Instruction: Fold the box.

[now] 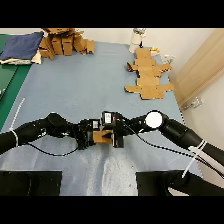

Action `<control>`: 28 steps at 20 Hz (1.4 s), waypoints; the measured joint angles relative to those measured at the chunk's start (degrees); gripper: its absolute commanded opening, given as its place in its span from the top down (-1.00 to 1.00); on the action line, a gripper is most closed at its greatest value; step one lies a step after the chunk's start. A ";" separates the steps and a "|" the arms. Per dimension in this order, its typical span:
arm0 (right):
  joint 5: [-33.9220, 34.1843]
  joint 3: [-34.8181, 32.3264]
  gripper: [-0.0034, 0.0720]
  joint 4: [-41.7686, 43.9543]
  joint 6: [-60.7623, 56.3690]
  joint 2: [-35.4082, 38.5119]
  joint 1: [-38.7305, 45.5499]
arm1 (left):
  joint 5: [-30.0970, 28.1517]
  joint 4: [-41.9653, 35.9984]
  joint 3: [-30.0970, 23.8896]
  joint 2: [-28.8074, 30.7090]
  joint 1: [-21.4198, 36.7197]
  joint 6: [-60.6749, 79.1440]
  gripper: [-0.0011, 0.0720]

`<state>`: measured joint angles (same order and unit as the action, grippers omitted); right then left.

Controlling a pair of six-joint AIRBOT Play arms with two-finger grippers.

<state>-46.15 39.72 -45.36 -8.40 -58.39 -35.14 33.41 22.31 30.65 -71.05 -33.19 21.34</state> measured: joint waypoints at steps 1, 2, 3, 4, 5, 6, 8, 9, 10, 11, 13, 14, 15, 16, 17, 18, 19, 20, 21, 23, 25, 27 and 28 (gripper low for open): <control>-0.35 0.00 -0.18 -0.20 0.55 0.04 -0.13 | 0.00 0.02 0.00 0.00 0.00 0.02 -0.16; -0.42 0.00 -0.19 -0.50 0.98 0.07 -0.13 | 0.00 0.00 0.00 0.00 0.00 0.02 -0.17; -0.39 0.00 -0.19 -0.63 1.29 0.07 -0.17 | 0.00 0.00 0.00 0.00 0.00 0.00 -0.16; -0.42 -0.02 -0.19 -0.74 1.75 0.02 -0.24 | 0.00 0.00 0.00 0.00 0.00 0.02 -0.16; -0.39 0.00 -0.19 -0.70 2.08 -0.13 -0.28 | 0.00 0.02 0.00 0.00 0.00 0.02 -0.16; -0.39 -0.02 -0.19 -0.44 2.29 -0.44 -0.28 | 0.00 0.00 0.00 0.00 0.00 0.02 -0.16; -0.31 0.00 -0.19 1.27 2.14 -1.38 -0.28 | 0.00 0.02 0.00 0.00 0.00 0.02 -0.16; -0.31 -0.02 -0.18 1.92 1.97 -1.86 -0.31 | 0.00 0.02 0.00 0.00 0.00 0.02 -0.16; -0.17 -0.02 -0.19 2.19 1.81 -2.38 -0.31 | 0.00 0.00 0.00 0.00 0.00 0.02 -0.16; -0.09 -0.02 -0.19 2.03 1.75 -2.82 -0.44 | 0.00 0.02 0.00 0.00 0.00 0.02 -0.16; 0.13 -0.02 -0.19 -0.26 1.49 -3.37 -1.40 | 0.00 0.02 0.00 0.00 0.00 0.00 -0.16; 0.35 -0.02 -0.18 -2.12 1.22 -3.54 -2.32 | 0.00 0.00 0.00 0.00 0.00 0.02 -0.16; 0.90 0.00 -0.18 -4.15 0.48 -3.65 -3.32 | 0.00 0.00 0.00 0.00 0.00 0.02 -0.16; 1.68 0.00 -0.18 -6.67 -0.76 -3.74 -4.52 | 0.00 0.00 0.00 0.00 0.00 0.00 -0.16; 2.43 0.00 -0.18 -9.40 -2.32 -3.85 -5.81 | 0.00 0.02 0.00 0.00 0.00 0.02 -0.16; 3.23 0.00 -0.18 -11.82 -3.89 -3.85 -6.97 | 0.00 0.02 0.00 0.00 0.00 0.02 -0.16; 4.04 0.00 -0.18 -14.36 -5.75 -3.85 -8.17 | 0.00 0.00 0.00 0.00 0.00 0.00 -0.16; 4.81 0.00 -0.18 -16.46 -7.41 -3.85 -9.20 | 0.00 0.00 0.00 0.00 0.00 0.00 -0.16; 5.42 0.00 -0.18 -18.49 -9.11 -3.74 -10.16 | 0.00 0.00 0.00 0.00 0.00 0.00 -0.16; 6.73 -0.02 -0.18 -22.97 -13.22 -3.19 -12.02 | 0.00 0.00 0.00 0.00 0.00 0.00 -0.16; 7.63 -0.09 -0.18 -26.88 -17.07 -2.14 -12.96 | 0.00 0.00 0.00 0.00 0.00 0.00 -0.16; 8.41 -0.09 -0.17 -29.11 -19.87 -0.98 -13.62 | 0.00 0.02 0.00 0.00 0.00 0.02 -0.16; 8.72 -0.09 -0.17 -29.99 -21.00 -0.46 -13.73 | 0.02 0.00 0.00 0.00 0.00 0.02 -0.16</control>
